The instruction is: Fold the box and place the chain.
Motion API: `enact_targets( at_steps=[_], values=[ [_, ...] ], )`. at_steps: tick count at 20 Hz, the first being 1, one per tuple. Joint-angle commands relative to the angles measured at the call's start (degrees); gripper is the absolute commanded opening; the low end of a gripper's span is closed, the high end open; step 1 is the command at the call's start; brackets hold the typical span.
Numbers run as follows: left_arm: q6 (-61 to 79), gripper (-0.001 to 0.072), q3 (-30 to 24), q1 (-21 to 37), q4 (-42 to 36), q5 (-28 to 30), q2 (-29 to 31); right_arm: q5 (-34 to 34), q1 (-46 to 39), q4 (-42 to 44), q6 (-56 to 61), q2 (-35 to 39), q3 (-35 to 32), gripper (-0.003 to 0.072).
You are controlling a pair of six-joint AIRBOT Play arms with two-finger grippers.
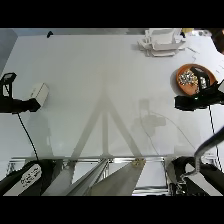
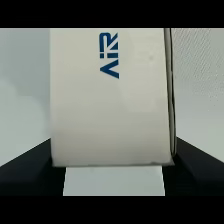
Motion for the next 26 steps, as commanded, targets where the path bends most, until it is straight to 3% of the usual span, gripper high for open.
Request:
enact_targets(
  at_steps=[1, 2, 6, 8, 15, 23, 26],
  values=[
    [-1.0, 0.0014, -2.3, 0.4, -0.3, -3.4, 0.1, 0.0, 0.0, 0.0, 0.0, 0.0, 0.0, 0.0019],
    [-1.0, 0.0046, -2.3, 0.4, -0.8, -3.9, 0.1, 0.0, 0.0, 0.0, 0.0, 0.0, 0.0, 0.0019],
    [-1.5, 0.0543, -2.3, 0.3, -1.7, -7.1, 0.1, 0.0, 0.0, 0.0, 0.0, 0.0, 0.0, 0.0019],
    [-2.9, 0.0699, -2.3, 0.3, -1.7, -7.5, 0.1, 0.0, 0.0, 0.0, 0.0, 0.0, 0.0, 0.0019],
    [-5.0, 0.0694, -2.3, 0.3, -1.7, -7.6, 3.1, 0.0, 0.0, 0.0, 0.0, 0.0, 0.0, 0.0019],
    [-5.9, 0.0693, -2.3, 0.3, -1.8, -7.6, 22.6, 0.0, 0.0, 0.0, 0.0, 0.0, 0.0, 0.0019],
    [-5.9, 0.0693, -2.3, 0.3, -2.1, -7.5, 26.5, 0.0, 0.0, 0.0, 0.0, 0.0, 0.0, 0.0019]
  ],
)
